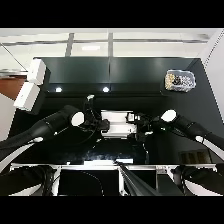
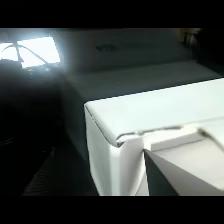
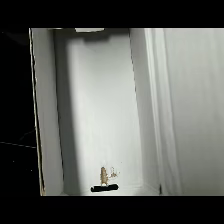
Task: Fold the box and place the chain.
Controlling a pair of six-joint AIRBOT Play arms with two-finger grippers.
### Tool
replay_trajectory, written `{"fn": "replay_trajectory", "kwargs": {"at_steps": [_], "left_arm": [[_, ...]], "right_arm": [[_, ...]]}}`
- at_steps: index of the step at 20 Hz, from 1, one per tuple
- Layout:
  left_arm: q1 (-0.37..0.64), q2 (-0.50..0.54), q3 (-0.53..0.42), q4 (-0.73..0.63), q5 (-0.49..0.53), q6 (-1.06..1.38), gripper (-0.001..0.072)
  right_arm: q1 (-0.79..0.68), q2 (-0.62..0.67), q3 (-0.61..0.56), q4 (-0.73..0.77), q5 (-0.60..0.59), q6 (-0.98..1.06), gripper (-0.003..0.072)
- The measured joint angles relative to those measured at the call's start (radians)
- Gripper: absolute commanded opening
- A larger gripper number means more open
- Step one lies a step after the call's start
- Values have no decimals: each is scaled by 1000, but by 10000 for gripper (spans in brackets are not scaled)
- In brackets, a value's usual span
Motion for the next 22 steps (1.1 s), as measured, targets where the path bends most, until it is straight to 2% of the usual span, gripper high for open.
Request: {"fn": "replay_trajectory", "kwargs": {"at_steps": [2, 4, 5, 6, 8, 10, 19, 20, 21, 22], "left_arm": [[-20, -34, 51, 56, -61, -50, 505], [-39, -65, 100, 100, -109, -93, 468], [-47, -81, 124, 119, -134, -113, 387], [-53, -97, 146, 134, -157, -126, 366], [-63, -122, 179, 152, -185, -149, 364], [-69, -142, 198, 164, -206, -177, 329], [-89, -206, 229, 181, -225, -266, 328], [-90, -208, 231, 181, -225, -270, 301], [-90, -209, 232, 182, -224, -270, 229], [-90, -211, 234, 182, -221, -274, 206]], "right_arm": [[0, 0, 0, 0, 0, 0, 474], [0, 0, 0, 0, 0, 0, 474], [0, 0, 0, 0, 0, 0, 474], [0, 0, 0, 0, 0, 0, 474], [0, 0, 0, 0, 0, 0, 473], [0, 0, 0, 0, 0, 0, 473], [0, 0, 0, 0, 1, 0, 474], [0, 0, 0, 0, 1, 0, 474], [0, 0, 0, 0, 1, 0, 473], [0, 0, 0, 0, 1, 0, 474]]}}
